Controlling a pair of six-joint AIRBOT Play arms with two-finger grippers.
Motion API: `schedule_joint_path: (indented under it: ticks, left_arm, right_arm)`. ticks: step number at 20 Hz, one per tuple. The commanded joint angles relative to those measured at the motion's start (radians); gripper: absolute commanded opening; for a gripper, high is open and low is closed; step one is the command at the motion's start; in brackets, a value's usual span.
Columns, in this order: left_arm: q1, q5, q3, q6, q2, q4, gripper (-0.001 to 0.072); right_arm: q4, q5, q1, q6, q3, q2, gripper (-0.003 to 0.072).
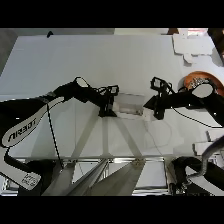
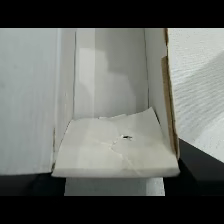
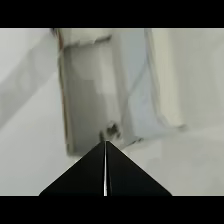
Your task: Fold the box and place the chain.
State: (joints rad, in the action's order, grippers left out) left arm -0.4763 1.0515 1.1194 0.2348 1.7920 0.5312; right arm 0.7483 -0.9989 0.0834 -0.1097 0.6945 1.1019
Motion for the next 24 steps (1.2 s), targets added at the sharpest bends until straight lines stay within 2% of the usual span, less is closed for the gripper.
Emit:
schedule_joint_path:
  ticks: [1, 3, 5, 9, 13, 18, 19, 20, 24]
  left_arm:
    - [0.001, 0.0, 0.0, 0.0, 0.0, 0.0, 0.0274]
    - [0.001, 0.0, 0.0, 0.0, 0.0, 0.0, 0.0274]
    - [0.001, 0.0, 0.0, 0.0, 0.0, 0.0, 0.0274]
    - [0.001, 0.0, 0.0, 0.0, 0.0, 0.0, 0.0274]
    - [0.001, 0.0, 0.0, 0.0, 0.0, 0.0, 0.0274]
    - [0.001, 0.0, 0.0, 0.0, 0.0, 0.0, 0.0274]
    - [0.001, 0.0, 0.0, 0.0, 0.0, 0.0, 0.0274]
    - [0.001, 0.0, 0.0, 0.0, 0.0, 0.0, 0.0274]
    - [0.001, 0.0, 0.0, 0.0, 0.0, 0.0, 0.0274]
  right_arm:
    - [-0.193, 0.165, 0.0, -0.068, 0.0, 0.032, 0.0002]
    - [-0.237, 0.273, 0.0, -0.115, 0.0, 0.08, 0.0002]
    - [-0.233, 0.317, 0.0, -0.13, 0.0, 0.139, 0.0002]
    - [-0.233, 0.322, 0.0, -0.13, 0.0, 0.253, 0.0003]
    - [-0.235, 0.3, 0.0, -0.13, 0.0, 0.281, 0.0004]
    - [-0.207, 0.21, 0.0, -0.13, 0.0, 0.166, 0.0021]
    - [-0.189, 0.195, 0.0, -0.13, 0.0, 0.129, 0.0103]
    - [-0.166, 0.182, 0.0, -0.13, 0.0, 0.091, 0.0136]
    - [0.048, 0.089, 0.0, -0.13, 0.0, -0.063, 0.0136]
